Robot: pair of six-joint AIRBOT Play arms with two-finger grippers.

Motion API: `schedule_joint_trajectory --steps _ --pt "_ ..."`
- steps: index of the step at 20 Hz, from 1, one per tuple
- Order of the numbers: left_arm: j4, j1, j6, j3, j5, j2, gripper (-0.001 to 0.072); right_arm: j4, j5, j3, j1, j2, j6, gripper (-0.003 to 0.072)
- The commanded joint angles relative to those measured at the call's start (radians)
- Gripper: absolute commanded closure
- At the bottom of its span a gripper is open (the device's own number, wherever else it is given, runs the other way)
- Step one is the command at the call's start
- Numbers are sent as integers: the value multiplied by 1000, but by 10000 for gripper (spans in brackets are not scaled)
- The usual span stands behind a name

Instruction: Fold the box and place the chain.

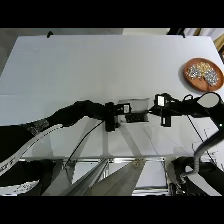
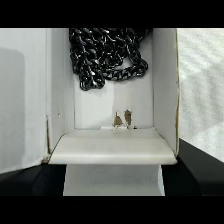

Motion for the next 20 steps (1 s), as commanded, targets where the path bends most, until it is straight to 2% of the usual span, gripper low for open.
schedule_joint_trajectory --steps 1,3,5,7,12,13,15,16,20 --pt "0 0 0 0 0 0 557 176 16 0 45 30 -1 674" --pt "0 0 0 0 0 0 557 174 -1 0 129 27 0 674" --pt "0 0 0 0 0 0 557 178 -66 0 191 11 12 674" --pt "0 0 0 0 0 0 557 196 -132 0 230 -12 43 674" --pt "0 0 0 0 0 0 557 216 -202 0 299 -85 62 672" --pt "0 0 0 0 0 0 557 217 -224 0 301 -97 84 643" --pt "0 0 0 0 0 0 557 216 -265 0 301 -104 135 439" --pt "0 0 0 0 0 0 557 216 -269 1 300 -104 142 393" --pt "0 0 0 0 0 0 557 188 -269 2 300 -65 141 397"
